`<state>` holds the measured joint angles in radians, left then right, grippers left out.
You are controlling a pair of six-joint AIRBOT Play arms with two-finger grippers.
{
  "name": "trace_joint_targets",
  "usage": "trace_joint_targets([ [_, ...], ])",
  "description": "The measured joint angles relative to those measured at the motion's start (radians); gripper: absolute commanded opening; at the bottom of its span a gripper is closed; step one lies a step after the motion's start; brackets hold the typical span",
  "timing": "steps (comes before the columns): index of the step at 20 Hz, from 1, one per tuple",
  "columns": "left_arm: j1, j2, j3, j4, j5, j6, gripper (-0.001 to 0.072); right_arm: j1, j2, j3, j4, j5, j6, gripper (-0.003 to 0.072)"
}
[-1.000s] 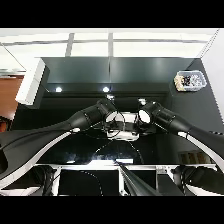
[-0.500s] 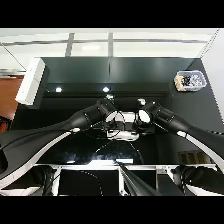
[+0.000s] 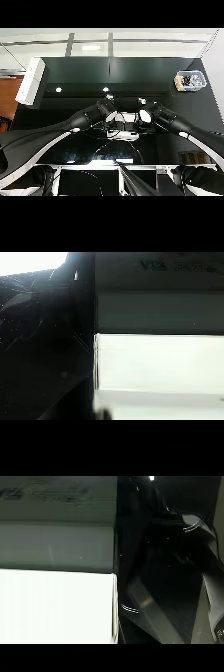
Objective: Fold the box and place the chain.
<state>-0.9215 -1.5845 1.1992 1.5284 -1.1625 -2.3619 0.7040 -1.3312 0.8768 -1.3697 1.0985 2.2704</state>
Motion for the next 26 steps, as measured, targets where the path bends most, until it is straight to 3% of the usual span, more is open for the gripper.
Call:
trace_joint_targets([
  [4, 0.0, 0.0, 0.0, 0.0, 0.0, 0.0, 0.0025, 0.0, 0.114, 0.0, -0.026, 0.019, -0.04, 0.0217],
  [8, 0.0, 0.0, 0.0, 0.0, 0.0, 0.0, 0.0025, -0.013, 0.317, 0.0, -0.133, 0.078, -0.059, 0.0215],
  [13, 0.0, 0.0, 0.0, 0.0, 0.0, 0.001, 0.0025, -0.152, 0.497, -0.006, -0.475, 0.172, -0.064, 0.0213],
  [15, 0.0, 0.0, 0.0, 0.0, 0.0, 0.001, 0.0025, -0.28, 0.518, -0.037, -0.624, 0.12, -0.064, 0.0213],
  [17, 0.0, 0.0, 0.0, 0.0, 0.002, 0.001, 0.0025, -0.448, 0.499, -0.066, -0.689, -0.005, -0.065, 0.0215],
  [20, 0.0, 0.0, 0.0, 0.0, 0.004, 0.002, 0.0025, -0.711, 0.372, -0.023, -0.612, -0.168, -0.079, 0.0215],
  [21, 0.0, 0.0, 0.0, 0.0, 0.005, 0.002, 0.0025, -0.789, 0.306, 0.024, -0.55, -0.199, -0.103, 0.0277],
  [22, 0.0, 0.0, 0.0, 0.0, 0.005, 0.002, 0.0025, -0.85, 0.238, 0.081, -0.485, -0.216, -0.13, 0.0571],
  [23, 0.0, 0.0, 0.0, 0.0, 0.005, 0.002, 0.0024, -0.902, 0.161, 0.153, -0.418, -0.219, -0.16, 0.072],
  [26, 0.0, 0.0, 0.0, 0.0, 0.003, 0.001, 0.0025, -0.989, -0.085, 0.42, -0.245, -0.149, -0.275, 0.072],
])
